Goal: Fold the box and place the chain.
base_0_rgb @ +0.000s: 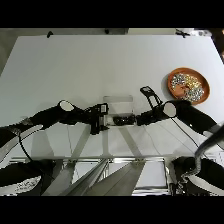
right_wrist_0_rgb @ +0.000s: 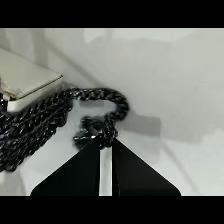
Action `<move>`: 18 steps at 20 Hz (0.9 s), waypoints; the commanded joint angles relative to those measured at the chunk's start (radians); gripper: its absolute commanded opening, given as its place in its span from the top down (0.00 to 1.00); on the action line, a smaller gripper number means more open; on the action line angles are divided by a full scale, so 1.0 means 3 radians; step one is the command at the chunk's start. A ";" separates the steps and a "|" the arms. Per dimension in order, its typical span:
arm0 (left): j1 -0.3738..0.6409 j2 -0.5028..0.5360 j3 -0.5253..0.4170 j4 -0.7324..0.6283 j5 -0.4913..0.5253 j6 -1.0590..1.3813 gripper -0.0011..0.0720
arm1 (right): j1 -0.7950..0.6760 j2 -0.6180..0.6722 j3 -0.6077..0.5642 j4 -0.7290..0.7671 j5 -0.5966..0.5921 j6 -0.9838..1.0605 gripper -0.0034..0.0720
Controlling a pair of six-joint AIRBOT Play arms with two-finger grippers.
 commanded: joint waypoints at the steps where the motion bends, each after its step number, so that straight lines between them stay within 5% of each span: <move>1: 0.0000 0.0003 -0.0001 0.0000 0.0000 0.0001 0.70 | 0.0003 0.0500 0.0004 0.0039 0.0001 -0.0011 0.94; 5: 0.0000 0.0003 -0.0001 0.0000 0.0001 0.0001 0.70 | 0.0003 0.1283 0.0004 0.0453 -0.0164 -0.0025 0.94; 8: 0.0000 0.0003 -0.0001 0.0000 -0.0003 0.0001 0.70 | 0.0018 0.1456 0.0004 0.0956 -0.0240 -0.0094 0.94; 18: 0.0000 0.0003 -0.0001 0.0000 -0.0009 0.0001 0.70 | 0.0888 0.0329 0.0004 0.1371 -0.1320 -0.0378 0.93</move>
